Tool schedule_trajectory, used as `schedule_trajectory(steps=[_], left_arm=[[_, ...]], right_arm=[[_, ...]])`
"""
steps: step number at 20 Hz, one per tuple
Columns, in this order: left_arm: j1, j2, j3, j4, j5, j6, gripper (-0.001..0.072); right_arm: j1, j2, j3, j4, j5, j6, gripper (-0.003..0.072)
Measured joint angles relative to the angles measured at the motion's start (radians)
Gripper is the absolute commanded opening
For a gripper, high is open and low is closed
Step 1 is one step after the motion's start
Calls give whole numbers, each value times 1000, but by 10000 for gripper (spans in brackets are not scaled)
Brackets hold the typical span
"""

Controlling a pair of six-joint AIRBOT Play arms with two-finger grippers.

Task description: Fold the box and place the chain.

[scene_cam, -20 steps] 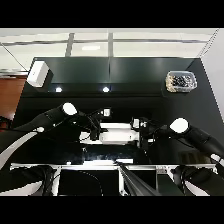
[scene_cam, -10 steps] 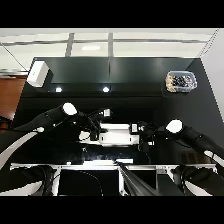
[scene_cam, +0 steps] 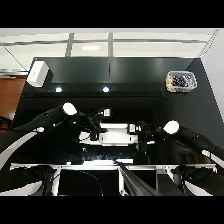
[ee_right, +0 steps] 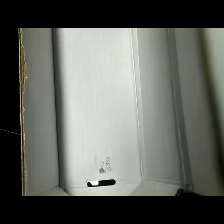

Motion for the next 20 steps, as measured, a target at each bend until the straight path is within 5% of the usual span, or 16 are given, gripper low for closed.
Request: schedule_trajectory(steps=[6,7,9,10,12,16,20], left_arm=[[0,0,0,0,1,0,29],[0,0,0,0,1,0,30],[0,0,0,0,0,0,34],[0,0,0,0,0,1,98],[0,-1,3,13,1,0,406],[11,5,61,67,-75,-40,443],[31,56,139,289,-194,-279,435]], right_arm=[[19,-3,0,-23,-24,19,682],[20,-4,0,-24,-25,21,597],[22,-4,0,-26,-29,23,550],[22,-4,0,-29,-28,23,482],[23,-4,0,-29,-28,26,482],[23,-4,0,-32,-27,25,483],[23,-4,0,-33,-27,25,483]])
